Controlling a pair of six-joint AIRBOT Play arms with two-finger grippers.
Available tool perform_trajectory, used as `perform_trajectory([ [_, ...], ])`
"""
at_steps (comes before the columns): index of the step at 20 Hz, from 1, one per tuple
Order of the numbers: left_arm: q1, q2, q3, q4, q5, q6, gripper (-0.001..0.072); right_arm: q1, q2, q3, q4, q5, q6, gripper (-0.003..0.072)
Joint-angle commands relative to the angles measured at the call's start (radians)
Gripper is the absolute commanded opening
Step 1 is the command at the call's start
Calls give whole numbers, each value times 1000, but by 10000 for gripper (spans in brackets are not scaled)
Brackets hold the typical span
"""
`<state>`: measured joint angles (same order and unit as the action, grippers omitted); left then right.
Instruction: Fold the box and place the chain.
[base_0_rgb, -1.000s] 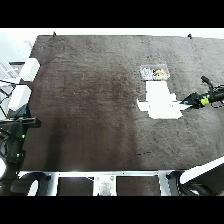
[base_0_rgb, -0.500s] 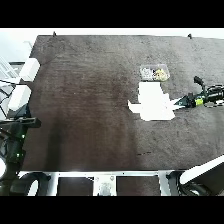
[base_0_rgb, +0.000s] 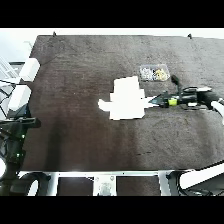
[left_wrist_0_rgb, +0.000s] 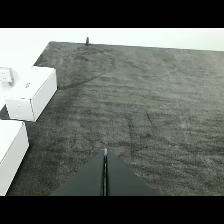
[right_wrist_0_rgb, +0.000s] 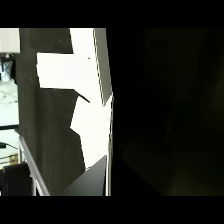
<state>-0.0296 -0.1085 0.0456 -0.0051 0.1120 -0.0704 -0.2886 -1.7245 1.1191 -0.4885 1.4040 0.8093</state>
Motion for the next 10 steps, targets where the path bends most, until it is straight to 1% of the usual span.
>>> perform_trajectory([
  [1,0,0,0,0,0,0,22,179,23,-42,79,-186,-2,7],
  [4,0,0,0,0,0,0,22,267,23,-43,89,-320,11,6],
  [8,0,0,0,0,0,0,22,288,23,-43,101,-355,13,6],
  [10,0,0,0,0,0,0,22,301,23,-43,104,-395,13,6],
])
